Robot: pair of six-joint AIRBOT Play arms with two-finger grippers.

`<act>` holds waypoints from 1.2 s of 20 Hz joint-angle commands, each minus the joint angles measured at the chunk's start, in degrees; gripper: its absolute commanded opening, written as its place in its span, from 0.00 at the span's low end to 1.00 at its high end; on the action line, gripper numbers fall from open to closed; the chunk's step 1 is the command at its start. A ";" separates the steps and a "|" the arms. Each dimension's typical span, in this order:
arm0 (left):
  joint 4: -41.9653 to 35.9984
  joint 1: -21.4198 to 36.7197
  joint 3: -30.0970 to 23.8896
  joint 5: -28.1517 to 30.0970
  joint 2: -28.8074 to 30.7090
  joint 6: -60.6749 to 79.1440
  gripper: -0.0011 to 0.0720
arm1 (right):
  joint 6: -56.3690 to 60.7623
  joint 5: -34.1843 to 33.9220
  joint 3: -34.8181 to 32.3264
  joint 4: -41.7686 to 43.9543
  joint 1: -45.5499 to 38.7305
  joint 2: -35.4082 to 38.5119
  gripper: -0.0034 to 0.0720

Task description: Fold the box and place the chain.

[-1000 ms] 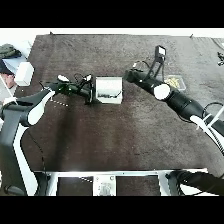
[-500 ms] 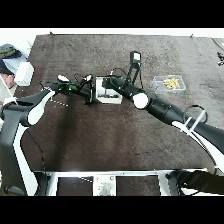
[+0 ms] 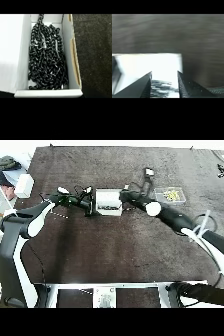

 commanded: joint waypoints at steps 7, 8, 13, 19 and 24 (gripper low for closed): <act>0.00 0.07 0.00 0.00 0.02 0.02 0.57 | -0.11 13.62 -0.44 -2.56 -19.54 -4.22 0.53; 0.00 0.04 0.00 0.00 0.02 0.02 0.57 | -0.04 14.45 1.60 -3.96 -19.56 -6.34 0.53; 0.00 0.04 0.00 0.00 0.02 0.02 0.57 | 2.73 21.88 10.08 -8.83 -19.63 -14.93 0.53; 0.00 0.04 0.00 0.00 0.02 0.02 0.57 | 12.13 24.41 10.95 -20.81 -19.71 -16.00 0.53; 0.00 0.04 -0.02 -0.02 0.02 0.02 0.57 | 13.03 21.35 10.95 -20.24 -19.69 -16.00 0.53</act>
